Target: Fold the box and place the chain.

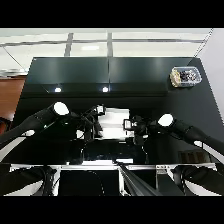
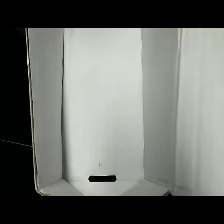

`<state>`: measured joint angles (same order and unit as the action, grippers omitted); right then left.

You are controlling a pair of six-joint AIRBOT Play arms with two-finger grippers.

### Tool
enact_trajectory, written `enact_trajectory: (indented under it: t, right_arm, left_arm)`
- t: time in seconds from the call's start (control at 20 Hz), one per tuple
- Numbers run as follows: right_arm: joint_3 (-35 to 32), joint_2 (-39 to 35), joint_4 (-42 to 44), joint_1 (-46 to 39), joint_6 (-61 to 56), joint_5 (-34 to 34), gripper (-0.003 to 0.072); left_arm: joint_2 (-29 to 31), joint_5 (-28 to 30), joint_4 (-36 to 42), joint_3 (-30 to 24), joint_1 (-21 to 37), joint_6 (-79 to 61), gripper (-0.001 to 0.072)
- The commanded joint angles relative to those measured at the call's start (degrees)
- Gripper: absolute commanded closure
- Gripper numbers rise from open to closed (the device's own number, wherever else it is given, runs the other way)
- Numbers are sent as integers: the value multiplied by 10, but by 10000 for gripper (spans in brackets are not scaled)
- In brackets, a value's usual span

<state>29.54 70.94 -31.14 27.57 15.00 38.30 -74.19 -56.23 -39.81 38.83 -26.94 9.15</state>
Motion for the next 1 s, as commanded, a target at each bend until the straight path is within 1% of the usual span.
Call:
enact_trajectory:
  t: [0.0, 0.05, 0.1, 0.15, 0.2, 0.3, 0.35, 0.45, 0.55, 0.6, 0.65, 0.75, 0.8, 0.85, 0.95]
  right_arm:
    - [0, 0, 0, 0, 0, 0, 558]
    - [0, 0, 0, 0, 0, 0, 558]
    - [0, 0, 0, 0, 0, 0, 558]
    - [0, 0, 0, 0, 0, 0, 558]
    - [0, 0, 0, 0, 0, 0, 558]
    - [0, 0, 0, 0, 0, 0, 558]
    - [0, 0, 0, 0, 0, 0, 558]
    - [0, 0, 0, 0, 0, 0, 558]
    - [0, 0, 0, 0, 0, 0, 558]
    - [0, 0, 0, 0, 0, 0, 558]
    - [0, 0, 0, 0, 0, 0, 558]
    - [0, 0, 0, 0, 0, 0, 558]
    - [0, 0, 0, 0, 0, 0, 558]
    - [0, 0, 0, 0, 0, 0, 558]
    - [0, 0, 0, 0, 0, 0, 558]
  left_arm:
    - [1, -10, -4, 1, 1, 3, 519]
    - [4, -15, -4, 2, 1, 15, 622]
    - [9, -17, -3, 3, 5, 54, 681]
    - [16, -19, -7, 5, 13, 101, 682]
    - [29, -20, -27, 5, 26, 155, 683]
    - [69, -33, -116, 5, 57, 260, 684]
    - [96, -41, -161, 5, 79, 307, 684]
    - [149, -54, -194, 5, 141, 355, 684]
    - [191, -56, -194, 2, 228, 467, 682]
    - [199, -56, -193, -5, 268, 530, 682]
    - [199, -56, -193, -20, 307, 598, 682]
    - [181, -70, -181, -64, 361, 702, 681]
    - [164, -84, -153, -87, 377, 701, 680]
    - [144, -92, -111, -111, 389, 671, 680]
    - [110, -94, -14, -151, 391, 602, 681]
